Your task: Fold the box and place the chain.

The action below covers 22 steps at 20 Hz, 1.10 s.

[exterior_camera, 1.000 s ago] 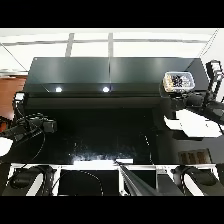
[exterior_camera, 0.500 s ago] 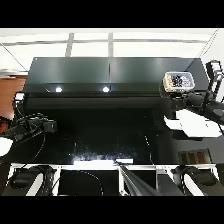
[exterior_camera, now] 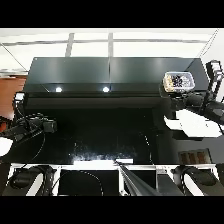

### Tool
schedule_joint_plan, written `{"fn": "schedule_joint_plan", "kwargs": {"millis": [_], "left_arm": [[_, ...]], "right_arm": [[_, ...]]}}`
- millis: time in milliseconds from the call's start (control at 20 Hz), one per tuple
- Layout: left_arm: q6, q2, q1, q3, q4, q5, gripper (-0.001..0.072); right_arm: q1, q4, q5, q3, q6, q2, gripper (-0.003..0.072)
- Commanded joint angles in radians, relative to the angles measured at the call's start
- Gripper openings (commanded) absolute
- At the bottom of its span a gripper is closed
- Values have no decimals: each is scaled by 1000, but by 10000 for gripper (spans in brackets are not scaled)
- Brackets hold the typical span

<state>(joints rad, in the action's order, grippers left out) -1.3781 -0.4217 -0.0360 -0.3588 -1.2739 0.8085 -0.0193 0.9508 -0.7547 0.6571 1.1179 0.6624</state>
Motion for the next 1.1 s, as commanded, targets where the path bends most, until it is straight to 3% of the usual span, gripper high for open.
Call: {"fn": "schedule_joint_plan", "kwargs": {"millis": [0, 200, 400, 450, 500, 550, 600, 750, 850, 1050], "left_arm": [[0, 0, 0, 0, 0, 0, 30], [-1, 0, 0, 0, 11, -17, 30], [-3, -1, 0, 0, 103, -132, 30], [-3, -2, 0, 0, 139, -190, 32], [-3, -8, 0, 0, 170, -254, 130], [-2, -16, 0, 0, 202, -307, 512], [-3, -29, 0, -1, 229, -340, 707], [-2, -54, -8, -8, 286, -276, 708], [-2, -54, -47, -8, 319, -232, 708], [1, -54, -151, -8, 317, -236, 708]], "right_arm": [[0, -25, 3, 0, 1, -1, 16], [0, -69, 6, 0, 1, -1, 16], [0, -87, 27, 0, 0, -1, 39], [1, -85, 25, 0, 1, -1, 338], [0, -85, 37, 0, 0, 0, 711], [0, -86, 64, 0, 5, 0, 714], [1, -82, 95, 1, 31, 1, 714], [62, 142, 98, 83, 297, 51, 712], [177, 361, -18, 214, 425, 132, 710], [505, 515, -275, 472, 386, 318, 710]]}}
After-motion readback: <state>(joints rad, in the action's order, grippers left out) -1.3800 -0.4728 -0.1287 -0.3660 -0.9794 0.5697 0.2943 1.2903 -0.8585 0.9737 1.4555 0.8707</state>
